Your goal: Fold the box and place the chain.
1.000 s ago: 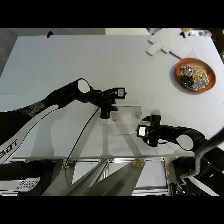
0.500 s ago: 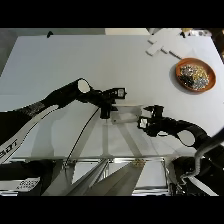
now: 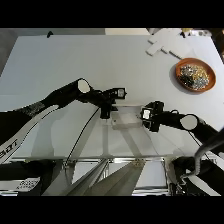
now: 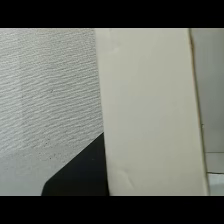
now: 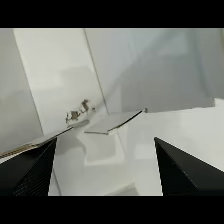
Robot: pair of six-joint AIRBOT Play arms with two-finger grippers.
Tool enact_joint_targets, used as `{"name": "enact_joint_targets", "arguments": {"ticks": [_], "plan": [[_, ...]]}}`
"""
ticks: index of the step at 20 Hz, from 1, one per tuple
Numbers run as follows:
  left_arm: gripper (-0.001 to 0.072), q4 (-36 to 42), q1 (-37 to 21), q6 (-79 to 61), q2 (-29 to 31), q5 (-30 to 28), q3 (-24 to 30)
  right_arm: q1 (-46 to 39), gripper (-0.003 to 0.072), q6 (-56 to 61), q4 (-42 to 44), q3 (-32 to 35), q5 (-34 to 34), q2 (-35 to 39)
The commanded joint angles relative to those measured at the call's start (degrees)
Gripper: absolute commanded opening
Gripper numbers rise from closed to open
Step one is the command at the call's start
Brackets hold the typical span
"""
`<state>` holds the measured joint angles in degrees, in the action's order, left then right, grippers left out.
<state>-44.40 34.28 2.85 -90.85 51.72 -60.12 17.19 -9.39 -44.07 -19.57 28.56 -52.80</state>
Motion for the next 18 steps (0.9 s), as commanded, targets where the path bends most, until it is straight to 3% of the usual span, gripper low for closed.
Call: {"name": "enact_joint_targets", "arguments": {"ticks": [1, 3, 6, 11, 14, 18], "plan": [[0.0012, -0.02, 0.02, 0.0, -0.04, -0.02, 0.0, -3.19, 0.0686, -7.34, 7.26, -2.73, 7.61, -3.91], [0.0011, -0.04, 0.02, 0.0, -0.02, -0.02, 0.0, -3.93, 0.0686, -7.34, 5.53, -2.93, 8.28, -4.31], [0.0012, -0.02, 0.02, -0.02, -0.02, -0.02, 0.0, -4.11, 0.0686, 0.07, -4.15, -2.27, 7.41, -1.4], [0.0012, -0.02, 0.02, 0.0, -0.02, -0.02, 0.0, -2.84, 0.0686, 9.11, -11.63, 4.02, 5.35, 11.19], [0.0011, -0.02, 0.02, 0.0, -0.02, -0.02, 0.0, 6.16, 0.0686, 14.19, -12.5, 7.72, 2.62, 15.04], [0.0012, -0.02, 0.02, 0.0, -0.02, -0.02, 0.0, 12.98, 0.0686, 14.47, -10.88, 8.11, -6.82, 13.09]]}}
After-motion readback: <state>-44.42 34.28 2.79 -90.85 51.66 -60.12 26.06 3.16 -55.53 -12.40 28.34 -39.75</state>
